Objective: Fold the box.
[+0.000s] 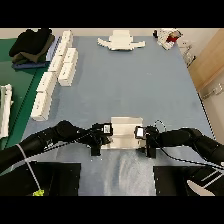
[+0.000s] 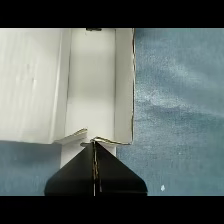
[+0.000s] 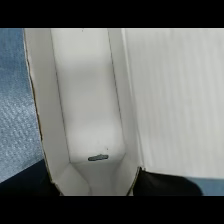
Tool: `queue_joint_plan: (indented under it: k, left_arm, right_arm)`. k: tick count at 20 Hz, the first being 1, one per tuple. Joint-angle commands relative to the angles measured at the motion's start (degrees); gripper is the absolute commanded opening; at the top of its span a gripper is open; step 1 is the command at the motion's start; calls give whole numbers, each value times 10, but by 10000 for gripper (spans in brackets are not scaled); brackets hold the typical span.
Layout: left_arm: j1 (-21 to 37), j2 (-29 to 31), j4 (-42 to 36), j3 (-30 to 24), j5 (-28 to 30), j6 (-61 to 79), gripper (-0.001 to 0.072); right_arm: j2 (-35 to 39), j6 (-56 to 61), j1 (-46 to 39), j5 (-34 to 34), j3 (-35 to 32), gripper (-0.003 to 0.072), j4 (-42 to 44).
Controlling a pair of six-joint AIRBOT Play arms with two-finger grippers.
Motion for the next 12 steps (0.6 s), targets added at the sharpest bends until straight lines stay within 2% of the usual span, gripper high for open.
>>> queue_joint_plan:
  k: [1,4,7,9,12]
  left_arm:
    - [2,63,115,1,1,-202,15]
    - [25,145,208,1,-30,-504,15]
    - [100,217,317,2,-74,-833,15]
    - [168,245,369,2,-129,-932,15]
    - [266,234,373,-2,-229,-959,15]
  right_arm:
    - [0,0,0,-1,0,566,0]
    - [0,0,0,-1,0,566,0]
    - [0,0,0,-1,0,566,0]
    - [0,0,0,-1,0,566,0]
    - [0,0,0,-1,0,566,0]
